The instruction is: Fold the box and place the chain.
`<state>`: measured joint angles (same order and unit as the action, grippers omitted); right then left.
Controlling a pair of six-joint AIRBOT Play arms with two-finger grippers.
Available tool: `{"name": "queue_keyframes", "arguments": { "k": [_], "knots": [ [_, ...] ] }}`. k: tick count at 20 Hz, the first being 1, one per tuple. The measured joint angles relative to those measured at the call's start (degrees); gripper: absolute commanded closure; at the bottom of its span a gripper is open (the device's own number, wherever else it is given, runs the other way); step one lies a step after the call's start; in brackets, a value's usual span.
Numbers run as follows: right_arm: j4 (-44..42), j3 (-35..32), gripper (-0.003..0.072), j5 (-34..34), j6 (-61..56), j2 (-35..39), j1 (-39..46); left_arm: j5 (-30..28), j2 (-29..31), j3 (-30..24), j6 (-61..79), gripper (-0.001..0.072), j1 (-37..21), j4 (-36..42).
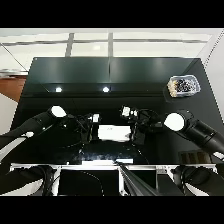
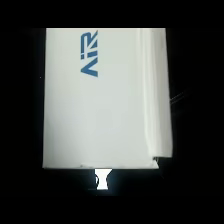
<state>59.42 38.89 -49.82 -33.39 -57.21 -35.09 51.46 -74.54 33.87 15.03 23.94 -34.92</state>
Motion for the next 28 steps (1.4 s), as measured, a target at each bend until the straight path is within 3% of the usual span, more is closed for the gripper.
{"name": "queue_keyframes", "arguments": {
  "k": [1,3,5,7,14,16,28],
  "knots": [
    [0.2,0.0,-0.0015,0.5,0.0,0.0,0.0,0.0,0.0,0.0,-0.2,0.0249,0.0,0.0],
    [0.3,0.0,0.0103,1.3,0.0,-0.2,0.0,-0.1,0.0,0.0,-0.2,0.0249,0.0,0.0],
    [0.1,0.0,0.0112,1.8,0.0,-0.2,0.0,-0.2,0.0,0.0,-0.2,0.0248,0.0,0.0],
    [-1.1,0.0,0.0218,2.2,0.0,-0.2,0.0,-0.3,0.0,0.0,0.0,0.0249,0.0,0.0],
    [-3.9,0.0,0.0217,2.3,0.2,-0.2,0.0,-0.1,0.0,0.0,0.1,0.0249,0.0,0.0],
    [-4.2,0.0,0.0387,2.1,0.2,-0.2,0.0,-0.1,0.0,0.0,0.1,0.0249,0.0,0.0],
    [-3.0,-0.5,0.0380,-0.7,1.0,-0.5,0.0,0.0,0.0,0.0,0.0,0.0248,0.0,0.0]
  ]
}}
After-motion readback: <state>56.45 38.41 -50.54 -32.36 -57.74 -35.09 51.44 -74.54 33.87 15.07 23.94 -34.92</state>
